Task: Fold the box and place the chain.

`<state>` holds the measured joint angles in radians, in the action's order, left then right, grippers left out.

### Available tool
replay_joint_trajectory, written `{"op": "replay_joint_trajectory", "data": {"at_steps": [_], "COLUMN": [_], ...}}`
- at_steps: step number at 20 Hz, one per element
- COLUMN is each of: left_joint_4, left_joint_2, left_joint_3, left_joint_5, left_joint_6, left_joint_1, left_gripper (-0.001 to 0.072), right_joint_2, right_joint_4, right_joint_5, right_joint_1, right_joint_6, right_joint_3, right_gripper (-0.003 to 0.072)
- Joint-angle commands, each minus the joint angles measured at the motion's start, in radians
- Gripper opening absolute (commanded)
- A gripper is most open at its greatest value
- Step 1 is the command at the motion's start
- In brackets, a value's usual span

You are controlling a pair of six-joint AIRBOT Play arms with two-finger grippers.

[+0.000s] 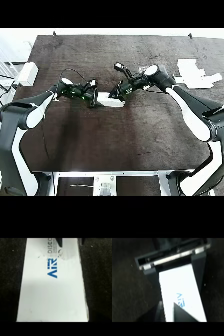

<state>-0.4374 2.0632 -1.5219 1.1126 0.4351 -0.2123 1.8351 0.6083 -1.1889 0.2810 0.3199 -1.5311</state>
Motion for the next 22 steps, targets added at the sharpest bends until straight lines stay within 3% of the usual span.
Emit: {"op": "replay_joint_trajectory", "data": {"at_steps": [1, 2, 7, 10, 18, 22], "left_joint_4": [0.0, 0.0, 0.0, 0.0, 0.001, 0.003], "left_joint_2": [0.0, 0.0, 0.0, 0.0, 0.0, 0.0], "left_joint_3": [0.0, 0.0, 0.0, 0.0, 0.0, 0.0], "left_joint_5": [-0.002, -0.002, -0.002, -0.002, -0.002, -0.002], "left_joint_6": [0.0, 0.0, 0.0, 0.0, 0.0, 0.0], "left_joint_1": [0.0, 0.0, 0.0, 0.0, 0.0, 0.0], "left_gripper": [0.0542, 0.0543, 0.0542, 0.0542, 0.0542, 0.0543], "right_joint_2": [0.005, 0.014, 0.081, 0.054, -0.281, -0.554], "right_joint_4": [-0.055, -0.055, -0.019, -0.033, -0.055, -0.005], "right_joint_5": [0.016, 0.027, 0.054, 0.054, 0.056, 0.202], "right_joint_1": [-0.009, -0.008, -0.008, -0.01, -0.01, -0.029], "right_joint_6": [-0.022, -0.014, 0.047, 0.045, 0.094, 0.169], "right_joint_3": [0.014, 0.027, 0.067, 0.063, 0.085, 0.287], "right_gripper": [0.0086, 0.0013, 0.0013, 0.0012, 0.001, 0.0011]}}
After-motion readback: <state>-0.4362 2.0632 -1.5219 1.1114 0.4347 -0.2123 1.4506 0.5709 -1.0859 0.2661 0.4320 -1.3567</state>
